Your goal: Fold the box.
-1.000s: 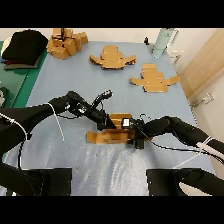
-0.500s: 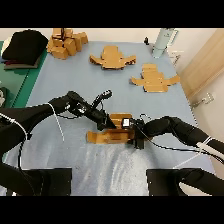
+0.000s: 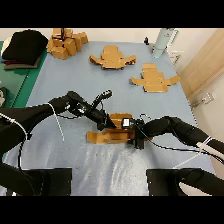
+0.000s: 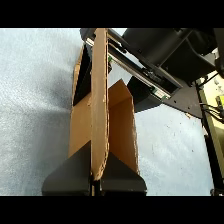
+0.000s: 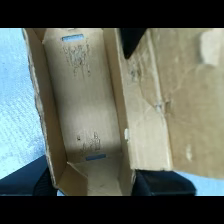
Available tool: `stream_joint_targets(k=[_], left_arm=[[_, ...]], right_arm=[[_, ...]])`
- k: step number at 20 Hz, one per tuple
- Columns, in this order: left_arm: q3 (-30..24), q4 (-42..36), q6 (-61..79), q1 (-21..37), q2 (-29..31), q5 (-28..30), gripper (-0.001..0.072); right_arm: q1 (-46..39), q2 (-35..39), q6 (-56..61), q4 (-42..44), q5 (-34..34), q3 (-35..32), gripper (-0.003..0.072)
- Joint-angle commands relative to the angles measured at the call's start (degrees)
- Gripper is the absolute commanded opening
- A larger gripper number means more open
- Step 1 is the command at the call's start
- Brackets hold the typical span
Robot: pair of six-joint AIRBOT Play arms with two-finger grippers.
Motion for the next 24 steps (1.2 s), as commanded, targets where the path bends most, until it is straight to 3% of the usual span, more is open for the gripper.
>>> stream_joint_targets(k=[1, 4, 6, 7, 12, 13, 15, 16, 17, 19, 22, 24], left_arm=[[0.07, -0.15, -0.09, 0.02, 0.00, -0.07, 0.0014], [0.13, 0.11, -5.14, 0.24, 0.31, -0.94, 0.0024], [0.39, 0.35, -7.82, 0.90, 0.87, -0.98, 0.0490], [0.52, 0.39, -9.75, 1.31, 1.25, -1.36, 0.0542], [0.72, 8.20, -18.71, 3.89, 6.32, -5.03, 0.0555], [0.72, 11.26, -21.62, 4.26, 7.69, -5.03, 0.0677], [0.72, 18.38, -28.83, 4.39, 10.19, -5.90, 0.0702], [0.70, 20.55, -31.54, 4.31, 10.78, -7.52, 0.0701], [0.70, 21.29, -34.45, 4.31, 10.78, -10.45, 0.0635], [0.50, 21.97, -39.39, 4.09, 10.62, -16.46, 0.0007], [0.00, 16.26, -44.70, 0.98, 10.64, -16.15, 0.0013], [0.52, 11.30, -44.11, -2.29, 10.64, -9.62, 0.0013]], right_arm=[[0.00, -0.02, 0.02, 0.02, -0.04, -0.04, 0.0559], [-0.02, -0.02, 0.02, 0.02, -0.04, -0.02, 0.0559], [-0.02, -0.02, 0.00, 0.00, -0.04, -0.04, 0.0559], [-0.02, -0.02, 0.00, 0.00, -0.04, -0.04, 0.0558], [-0.02, -0.02, 0.00, 0.00, -0.04, -0.04, 0.0559], [-0.02, -0.02, 0.00, 0.00, -0.04, -0.04, 0.0559], [-0.02, -0.02, 0.02, 0.00, -0.04, -0.04, 0.0559], [-0.02, -0.02, 0.00, 0.00, -0.04, -0.04, 0.0559], [-0.02, -0.02, 0.02, 0.00, -0.04, -0.04, 0.0559], [-0.02, -0.02, 0.02, 0.00, -0.04, -0.04, 0.0558], [-0.02, -0.02, 0.02, 0.00, -0.02, -0.04, 0.0559], [-0.02, -0.02, 0.00, 0.00, -0.02, -0.04, 0.0559]])
